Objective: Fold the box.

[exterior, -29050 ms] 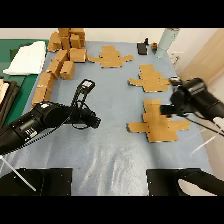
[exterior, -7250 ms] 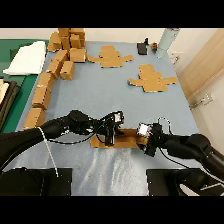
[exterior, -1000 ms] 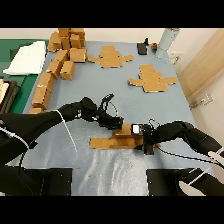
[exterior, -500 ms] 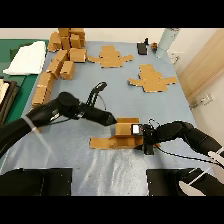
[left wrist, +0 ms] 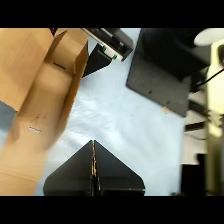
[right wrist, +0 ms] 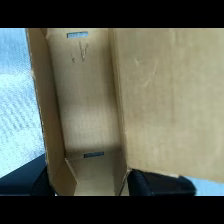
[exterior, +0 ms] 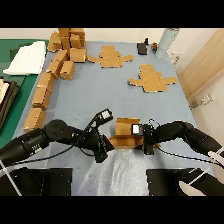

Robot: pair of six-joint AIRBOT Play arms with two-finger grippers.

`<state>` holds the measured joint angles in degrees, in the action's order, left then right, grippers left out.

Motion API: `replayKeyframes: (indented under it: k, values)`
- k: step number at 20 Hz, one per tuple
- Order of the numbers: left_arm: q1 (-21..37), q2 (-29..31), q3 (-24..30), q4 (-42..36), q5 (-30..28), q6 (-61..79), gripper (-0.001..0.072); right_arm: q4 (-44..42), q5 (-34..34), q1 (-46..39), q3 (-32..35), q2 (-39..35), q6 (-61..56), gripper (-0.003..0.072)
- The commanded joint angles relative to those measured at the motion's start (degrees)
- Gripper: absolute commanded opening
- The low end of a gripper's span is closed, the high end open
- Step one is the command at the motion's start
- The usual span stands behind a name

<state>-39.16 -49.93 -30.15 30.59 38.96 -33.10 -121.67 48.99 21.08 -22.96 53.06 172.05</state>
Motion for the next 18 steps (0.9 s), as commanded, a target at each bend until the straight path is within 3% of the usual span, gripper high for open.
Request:
replayKeyframes:
  k: [1,3,9,14,17,18]
  values:
    - [-2.2,1.2,3.7,3.5,-7.3,14.5,0.0037,0.2,0.0,0.0,0.0,0.0,0.0,0.0503]
    - [-0.2,0.4,5.4,3.5,-9.2,17.4,0.0697,0.4,0.0,0.0,0.0,0.1,0.0,0.0503]
    - [4.6,-3.5,5.2,2.5,-9.9,25.9,0.0691,0.4,0.0,0.0,0.0,0.1,0.0,0.0503]
    - [4.5,-10.8,3.0,-10.6,-9.9,38.2,0.0690,0.4,0.0,0.0,0.0,0.1,0.0,0.0503]
    - [4.5,-14.1,1.6,-11.5,-9.8,40.9,0.0689,0.4,0.0,0.0,0.0,0.1,0.0,0.0503]
    - [4.5,-14.8,1.5,-11.5,-9.7,40.9,0.0631,0.4,0.0,0.0,0.0,0.1,0.0,0.0503]
